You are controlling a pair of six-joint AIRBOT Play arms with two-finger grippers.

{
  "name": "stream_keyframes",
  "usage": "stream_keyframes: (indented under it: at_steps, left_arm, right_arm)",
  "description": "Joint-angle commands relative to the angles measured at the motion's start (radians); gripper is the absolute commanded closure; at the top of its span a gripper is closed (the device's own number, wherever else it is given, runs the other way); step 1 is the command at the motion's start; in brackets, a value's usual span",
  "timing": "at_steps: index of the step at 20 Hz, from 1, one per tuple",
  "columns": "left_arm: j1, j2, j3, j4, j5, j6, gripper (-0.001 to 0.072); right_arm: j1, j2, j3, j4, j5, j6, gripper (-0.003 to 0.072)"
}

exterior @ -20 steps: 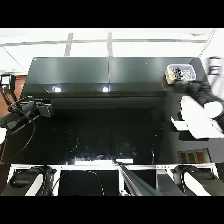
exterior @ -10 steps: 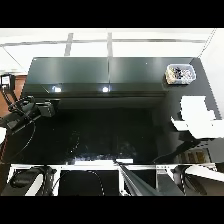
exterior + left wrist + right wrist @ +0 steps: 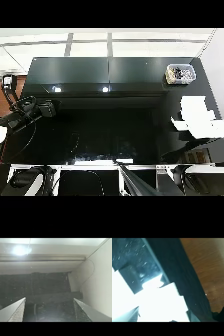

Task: Fold the box and place the chain.

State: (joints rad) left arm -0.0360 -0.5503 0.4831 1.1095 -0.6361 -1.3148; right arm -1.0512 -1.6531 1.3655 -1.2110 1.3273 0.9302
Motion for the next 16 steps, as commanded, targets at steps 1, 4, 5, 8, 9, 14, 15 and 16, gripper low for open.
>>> stream_keyframes:
  at_steps: [1,4,5,8,9,14,15,16]
  left_arm:
    - [0.0,-0.001,0.0,0.0,0.0,-0.006,0.0005]
    - [0.0,-0.01,0.0,0.0,-0.001,-0.006,0.0005]
    - [0.0,-0.017,0.0,0.0,0.0,-0.006,0.0005]
    - [0.0,-0.042,0.0,0.0,0.0,-0.006,0.0005]
    - [0.0,-0.051,0.0,0.0,0.0,-0.006,0.0004]
    - [-0.001,-0.064,0.0,0.0,0.006,0.003,0.0005]
    - [-0.001,-0.064,0.0,0.0,0.008,0.004,0.0005]
    - [-0.001,-0.064,0.0,0.0,0.008,0.004,0.0005]
  right_arm:
    - [0.003,-0.012,0.006,-0.021,0.034,-0.049,0.0317]
    - [0.006,-0.012,0.006,-0.019,0.03,-0.056,0.0454]
    - [0.006,-0.011,0.006,-0.008,0.041,-0.056,0.0638]
    - [0.006,0.007,0.005,0.066,0.063,-0.057,0.0659]
    - [0.006,0.024,0.004,0.112,0.06,-0.059,0.0659]
    - [0.039,0.222,-0.121,0.251,0.027,-0.06,0.066]
    - [0.058,0.283,-0.178,0.28,0.013,-0.059,0.066]
    - [0.081,0.341,-0.234,0.313,0.003,-0.059,0.0659]
